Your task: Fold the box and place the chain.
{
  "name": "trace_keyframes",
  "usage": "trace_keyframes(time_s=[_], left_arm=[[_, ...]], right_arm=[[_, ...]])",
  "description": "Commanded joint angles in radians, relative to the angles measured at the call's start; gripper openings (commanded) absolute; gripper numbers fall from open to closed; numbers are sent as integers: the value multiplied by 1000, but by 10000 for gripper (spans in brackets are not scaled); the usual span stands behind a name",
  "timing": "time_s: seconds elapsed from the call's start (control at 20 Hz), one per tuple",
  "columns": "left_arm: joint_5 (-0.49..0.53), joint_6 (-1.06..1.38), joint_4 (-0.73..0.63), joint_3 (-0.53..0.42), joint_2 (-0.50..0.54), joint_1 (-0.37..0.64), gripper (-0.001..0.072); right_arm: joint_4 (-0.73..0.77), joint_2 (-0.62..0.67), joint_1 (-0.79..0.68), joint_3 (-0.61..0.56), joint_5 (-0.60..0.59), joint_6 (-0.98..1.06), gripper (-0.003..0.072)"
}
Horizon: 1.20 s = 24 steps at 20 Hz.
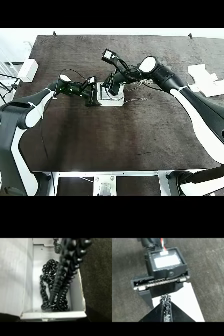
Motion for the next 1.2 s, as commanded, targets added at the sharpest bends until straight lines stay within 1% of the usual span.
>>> trace_keyframes(time_s=[0.0, 0.1, 0.3, 0.45, 0.6, 0.85, 1.0, 1.15], left_arm=[[0, 0, 0, 0, 0, 1, 494], [0, 0, 0, 0, 0, 1, 494], [0, 0, 0, 0, 0, 1, 494], [0, 0, 0, 0, 0, 1, 495], [0, 0, 0, 0, 0, 1, 494], [0, 0, 0, 0, 0, 1, 494], [0, 0, 0, 0, 0, 1, 494], [0, 0, 0, 0, 0, 1, 494]], right_arm=[[-109, 21, -13, -5, -51, 68, 5], [-208, 61, -30, -5, -69, 107, 4], [-290, 132, -66, -5, -68, 157, 4], [-369, 184, -69, -5, -31, 213, 5], [-372, 210, -69, -5, 40, 246, 5], [-372, 221, -61, -6, 99, 315, 5], [-317, 215, -24, -13, 76, 314, 5], [-283, 183, 23, -47, -19, 309, 3]])
